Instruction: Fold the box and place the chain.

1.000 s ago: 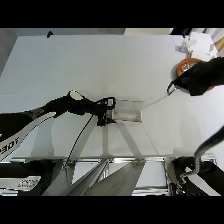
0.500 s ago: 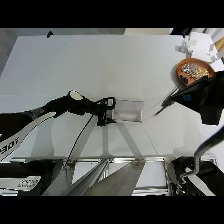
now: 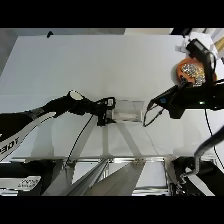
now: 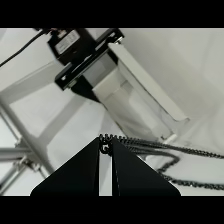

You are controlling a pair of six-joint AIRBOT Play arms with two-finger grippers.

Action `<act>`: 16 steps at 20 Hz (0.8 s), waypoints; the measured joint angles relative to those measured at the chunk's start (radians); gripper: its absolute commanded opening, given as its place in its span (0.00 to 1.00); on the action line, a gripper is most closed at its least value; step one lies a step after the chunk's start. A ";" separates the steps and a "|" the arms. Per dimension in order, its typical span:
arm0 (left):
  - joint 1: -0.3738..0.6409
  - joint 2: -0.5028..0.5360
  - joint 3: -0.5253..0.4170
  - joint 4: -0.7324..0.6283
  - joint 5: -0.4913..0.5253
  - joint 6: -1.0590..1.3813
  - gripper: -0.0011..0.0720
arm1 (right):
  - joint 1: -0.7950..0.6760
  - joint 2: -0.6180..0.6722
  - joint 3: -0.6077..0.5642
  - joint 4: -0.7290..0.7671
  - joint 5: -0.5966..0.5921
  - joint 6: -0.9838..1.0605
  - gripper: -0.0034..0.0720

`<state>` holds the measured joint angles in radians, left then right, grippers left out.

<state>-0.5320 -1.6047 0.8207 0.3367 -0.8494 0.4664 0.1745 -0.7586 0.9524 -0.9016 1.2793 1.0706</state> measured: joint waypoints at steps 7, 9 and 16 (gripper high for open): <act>0.000 0.000 0.000 0.000 0.000 0.000 0.03 | 0.004 -0.013 -0.130 0.092 -0.157 -0.104 0.07; 0.000 0.000 0.000 0.000 0.000 0.000 0.03 | 0.022 -0.034 -0.140 0.111 -0.183 -0.134 0.07; 0.000 0.000 0.000 0.000 0.000 0.000 0.03 | 0.189 -0.200 -0.151 0.086 -0.291 -0.204 0.07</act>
<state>-0.5320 -1.6047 0.8207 0.3363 -0.8494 0.4664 0.3634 -0.9585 0.8017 -0.8154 0.9878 0.8661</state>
